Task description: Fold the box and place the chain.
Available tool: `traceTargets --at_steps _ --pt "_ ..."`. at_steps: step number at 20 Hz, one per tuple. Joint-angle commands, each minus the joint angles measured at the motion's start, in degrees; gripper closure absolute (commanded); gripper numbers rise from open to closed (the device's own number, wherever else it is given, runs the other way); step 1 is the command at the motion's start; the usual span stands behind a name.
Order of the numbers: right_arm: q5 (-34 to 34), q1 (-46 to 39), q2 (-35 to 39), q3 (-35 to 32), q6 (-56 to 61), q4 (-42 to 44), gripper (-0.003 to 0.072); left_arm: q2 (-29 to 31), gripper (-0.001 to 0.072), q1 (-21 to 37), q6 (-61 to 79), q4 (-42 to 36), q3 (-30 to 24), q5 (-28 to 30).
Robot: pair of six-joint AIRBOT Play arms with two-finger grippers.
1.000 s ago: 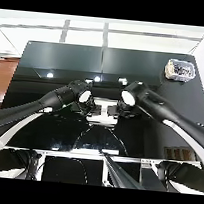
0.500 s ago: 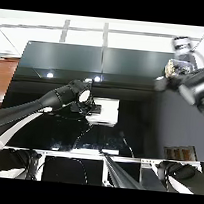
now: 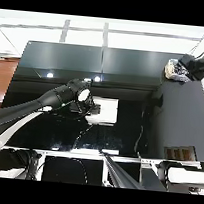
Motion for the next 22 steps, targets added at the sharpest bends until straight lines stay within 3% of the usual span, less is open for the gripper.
traceTargets --at_steps 1,3,6,20,21,22 --pt "10.86 -2.19 -15.13 17.94 10.95 4.76 0.0110 0.00 0.0682 0.07 0.13 0.00 0.04 -0.44" --pt "8.17 -2.16 -18.86 21.75 13.42 7.17 0.0110 0.00 0.0683 0.09 0.13 0.02 0.04 -0.42" --pt "3.21 -2.32 -20.98 22.10 16.33 8.22 0.0111 0.00 0.0682 0.09 0.15 0.00 0.04 -0.66" --pt "3.10 -2.64 -25.14 22.16 13.60 9.35 0.0133 0.00 0.0683 0.07 0.13 -0.04 0.04 -2.56" --pt "3.76 -2.64 -25.14 22.16 12.44 10.16 0.0258 0.00 0.0682 0.07 0.13 -0.04 0.04 -2.56" --pt "3.87 -2.67 -25.07 22.16 9.90 11.74 0.0431 0.00 0.0682 0.07 0.13 -0.04 0.04 -2.56"
